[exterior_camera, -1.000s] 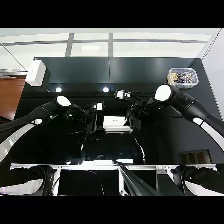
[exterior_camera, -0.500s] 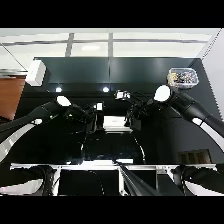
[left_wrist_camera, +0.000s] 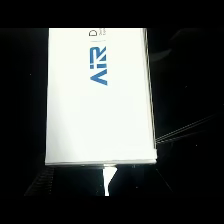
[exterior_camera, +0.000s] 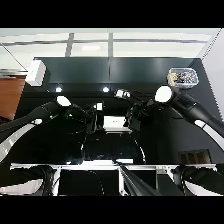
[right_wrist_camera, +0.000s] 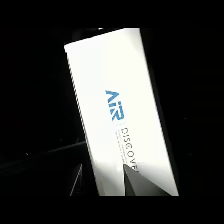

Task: Fold the box and place the chain.

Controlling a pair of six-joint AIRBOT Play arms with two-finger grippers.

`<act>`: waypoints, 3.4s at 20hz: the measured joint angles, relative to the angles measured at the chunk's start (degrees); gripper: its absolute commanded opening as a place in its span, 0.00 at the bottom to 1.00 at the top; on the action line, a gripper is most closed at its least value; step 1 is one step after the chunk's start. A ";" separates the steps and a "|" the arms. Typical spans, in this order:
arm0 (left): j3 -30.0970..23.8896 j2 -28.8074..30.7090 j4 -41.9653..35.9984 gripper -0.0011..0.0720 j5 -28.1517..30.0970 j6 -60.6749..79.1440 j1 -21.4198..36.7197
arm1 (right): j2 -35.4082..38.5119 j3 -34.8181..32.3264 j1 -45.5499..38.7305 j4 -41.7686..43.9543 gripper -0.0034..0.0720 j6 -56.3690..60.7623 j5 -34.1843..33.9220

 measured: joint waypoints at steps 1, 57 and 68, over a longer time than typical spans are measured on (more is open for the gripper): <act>0.00 0.00 0.00 0.57 0.00 0.00 0.00 | 0.92 0.04 -0.83 -0.02 0.05 3.34 1.09; 20.24 -6.88 5.40 0.97 -4.17 -26.99 -11.85 | 25.51 -17.73 -29.33 -20.72 0.06 46.21 -6.75; 21.03 -7.93 14.51 0.97 -4.33 -29.75 -16.00 | 25.51 -17.86 -29.33 -20.61 0.06 45.92 -8.31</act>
